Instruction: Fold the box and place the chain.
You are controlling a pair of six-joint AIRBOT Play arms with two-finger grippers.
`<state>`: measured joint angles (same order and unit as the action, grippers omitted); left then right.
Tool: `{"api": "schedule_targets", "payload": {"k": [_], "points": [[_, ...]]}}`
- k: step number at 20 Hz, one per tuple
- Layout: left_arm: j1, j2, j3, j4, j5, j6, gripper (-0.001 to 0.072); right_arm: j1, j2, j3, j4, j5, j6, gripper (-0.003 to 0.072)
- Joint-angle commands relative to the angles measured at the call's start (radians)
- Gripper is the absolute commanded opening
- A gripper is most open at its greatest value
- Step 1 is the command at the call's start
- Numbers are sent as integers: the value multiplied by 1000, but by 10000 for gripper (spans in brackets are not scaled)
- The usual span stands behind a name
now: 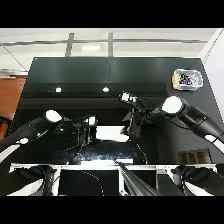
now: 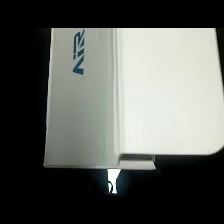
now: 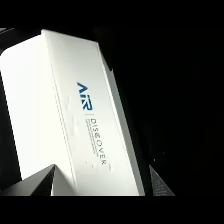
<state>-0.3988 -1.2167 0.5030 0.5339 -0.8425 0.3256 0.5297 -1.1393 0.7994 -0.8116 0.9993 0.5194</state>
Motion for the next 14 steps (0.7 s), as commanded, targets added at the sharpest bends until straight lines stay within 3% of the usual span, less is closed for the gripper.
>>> {"api": "schedule_targets", "payload": {"k": [1,5,14], "points": [[-1,-1,0,0,0,0,482,41,10,-19,-31,-67,-21,660],[-1,-1,0,0,0,0,482,81,10,-19,-98,-68,-19,661],[-1,-1,0,0,0,0,482,83,20,-18,-79,-30,-14,711]]}}
